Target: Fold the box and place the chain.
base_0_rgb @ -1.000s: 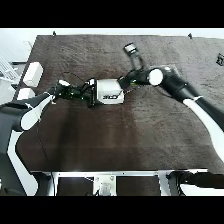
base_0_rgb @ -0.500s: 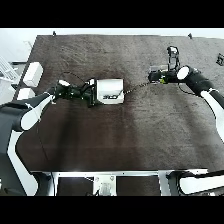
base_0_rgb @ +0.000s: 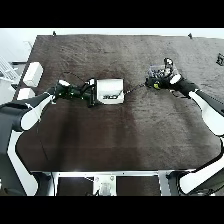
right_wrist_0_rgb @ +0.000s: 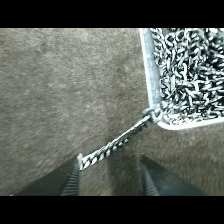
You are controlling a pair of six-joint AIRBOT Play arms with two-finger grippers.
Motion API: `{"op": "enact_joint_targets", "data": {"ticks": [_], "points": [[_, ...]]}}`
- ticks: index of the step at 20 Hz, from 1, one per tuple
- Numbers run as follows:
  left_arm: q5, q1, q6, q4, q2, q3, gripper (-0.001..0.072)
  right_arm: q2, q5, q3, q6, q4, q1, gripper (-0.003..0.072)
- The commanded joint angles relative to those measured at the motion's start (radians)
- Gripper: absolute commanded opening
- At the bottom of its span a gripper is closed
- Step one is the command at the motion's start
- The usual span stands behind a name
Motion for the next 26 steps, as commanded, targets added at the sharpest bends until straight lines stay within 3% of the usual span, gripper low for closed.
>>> {"op": "enact_joint_targets", "data": {"ticks": [1,4,5,6,10,15,20,23,26], "points": [[0.0,0.001,0.0,0.0,0.0,0.0,0.0349,-0.045,-0.08,0.008,-0.053,0.053,-0.002,0.034],[0.0,0.001,0.0,0.0,0.0,0.0,0.0349,-0.049,-0.103,0.008,-0.098,0.053,0.001,0.0275],[0.0,0.001,0.0,0.0,0.0,0.0,0.0349,-0.048,-0.103,0.008,-0.116,0.055,0.002,0.0093],[0.0,0.001,0.0,0.0,0.0,0.0,0.0349,-0.046,-0.102,0.008,-0.118,0.071,0.005,0.0007],[0.0,0.001,0.0,0.0,0.0,0.0,0.0349,0.058,0.009,0.007,-0.117,0.071,0.023,0.0007],[0.0,0.001,0.0,0.0,0.0,0.0,0.0349,0.401,0.038,0.007,-0.091,0.04,0.063,0.0005],[0.0,0.001,0.0,0.0,0.0,0.0,0.0349,0.715,0.051,0.007,-0.029,-0.128,0.158,0.0005],[0.0,0.001,0.0,0.0,0.0,0.0,0.0349,0.819,0.054,0.007,-0.023,-0.144,0.25,0.0005],[0.0,0.001,0.0,0.0,0.0,0.0,0.0349,0.841,0.054,0.007,-0.016,-0.159,0.352,0.0005]]}}
